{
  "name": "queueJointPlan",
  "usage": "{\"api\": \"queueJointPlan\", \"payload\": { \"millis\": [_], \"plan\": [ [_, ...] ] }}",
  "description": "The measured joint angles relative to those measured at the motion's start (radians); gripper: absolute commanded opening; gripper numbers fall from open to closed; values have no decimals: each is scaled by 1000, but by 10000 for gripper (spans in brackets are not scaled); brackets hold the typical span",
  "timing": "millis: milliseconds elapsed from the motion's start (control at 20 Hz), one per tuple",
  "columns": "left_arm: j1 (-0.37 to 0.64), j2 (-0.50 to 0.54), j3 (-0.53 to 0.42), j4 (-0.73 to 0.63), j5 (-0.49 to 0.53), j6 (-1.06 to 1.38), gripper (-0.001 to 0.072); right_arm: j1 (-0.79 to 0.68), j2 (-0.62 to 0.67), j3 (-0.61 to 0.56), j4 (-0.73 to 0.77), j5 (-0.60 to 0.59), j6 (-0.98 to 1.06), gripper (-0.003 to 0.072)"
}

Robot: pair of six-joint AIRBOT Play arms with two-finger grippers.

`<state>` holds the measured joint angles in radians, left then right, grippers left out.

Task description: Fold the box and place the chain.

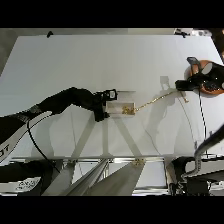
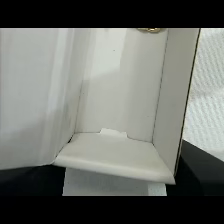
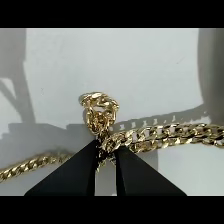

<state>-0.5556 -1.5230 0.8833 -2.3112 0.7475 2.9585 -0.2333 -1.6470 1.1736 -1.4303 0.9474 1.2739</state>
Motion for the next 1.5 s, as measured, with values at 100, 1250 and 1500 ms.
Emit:
{"api": "queueJointPlan", "payload": {
  "millis": [100, 1250, 1500],
  "plan": [
    [0, 0, 0, 0, 0, 0, 155, 2, 24, -2, 14, 41, 0, 14],
    [0, 0, 0, 0, 0, 0, 155, 566, 676, 0, 230, 114, 2, 13],
    [0, 0, 0, 0, 0, 0, 155, 682, 704, 0, 230, 112, 8, 14]
  ]
}}
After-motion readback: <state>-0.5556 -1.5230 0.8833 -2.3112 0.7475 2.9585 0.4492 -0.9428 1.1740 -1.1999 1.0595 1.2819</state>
